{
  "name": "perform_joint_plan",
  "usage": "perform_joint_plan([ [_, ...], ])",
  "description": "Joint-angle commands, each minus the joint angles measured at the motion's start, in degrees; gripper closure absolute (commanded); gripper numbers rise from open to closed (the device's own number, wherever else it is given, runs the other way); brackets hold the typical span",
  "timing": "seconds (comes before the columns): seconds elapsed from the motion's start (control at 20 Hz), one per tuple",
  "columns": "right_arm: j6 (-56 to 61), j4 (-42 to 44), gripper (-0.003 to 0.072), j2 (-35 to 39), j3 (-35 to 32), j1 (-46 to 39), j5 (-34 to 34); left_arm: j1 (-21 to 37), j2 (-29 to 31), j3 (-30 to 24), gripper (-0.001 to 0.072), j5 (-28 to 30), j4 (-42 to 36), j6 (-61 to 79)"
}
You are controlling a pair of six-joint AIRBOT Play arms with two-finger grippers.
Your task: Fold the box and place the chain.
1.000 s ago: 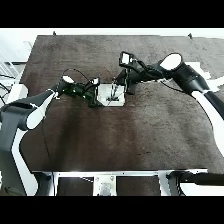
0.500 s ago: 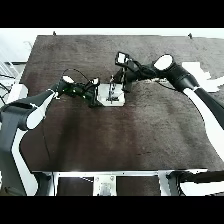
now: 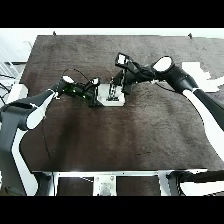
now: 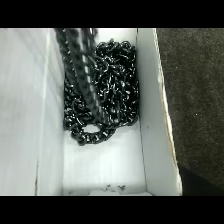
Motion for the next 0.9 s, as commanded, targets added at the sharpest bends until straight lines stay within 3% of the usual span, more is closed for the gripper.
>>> perform_joint_plan([
  [0.0,-0.2,2.0,0.0677,-2.9,-2.9,0.0,-0.8,0.0,0.0,0.0,0.0058,0.0,0.0,0.0],
  [0.15,-0.6,2.4,0.0676,-6.6,-3.0,0.1,-1.4,0.0,0.0,0.0,0.0059,0.0,0.0,0.0],
  [0.5,-0.7,2.4,0.0659,-6.9,-3.0,0.0,-1.1,0.0,0.0,0.0,0.0059,-0.1,0.0,0.0],
  [0.55,-0.6,2.4,0.0463,-6.9,-2.8,-0.2,-1.0,0.0,0.0,0.0,0.0058,-0.1,0.0,0.0],
  [0.6,0.3,2.4,0.0179,-6.5,-2.5,-0.2,-1.0,0.0,0.0,0.0,0.0059,-0.1,0.0,0.0],
  [0.65,0.7,2.3,0.0122,-5.5,-2.5,-0.3,-0.9,0.0,0.0,0.0,0.0058,-0.1,0.0,0.0],
  [0.85,2.2,1.5,0.0123,1.7,-2.5,-1.0,0.3,0.0,0.0,0.0,0.0058,-0.1,0.0,0.0],
])
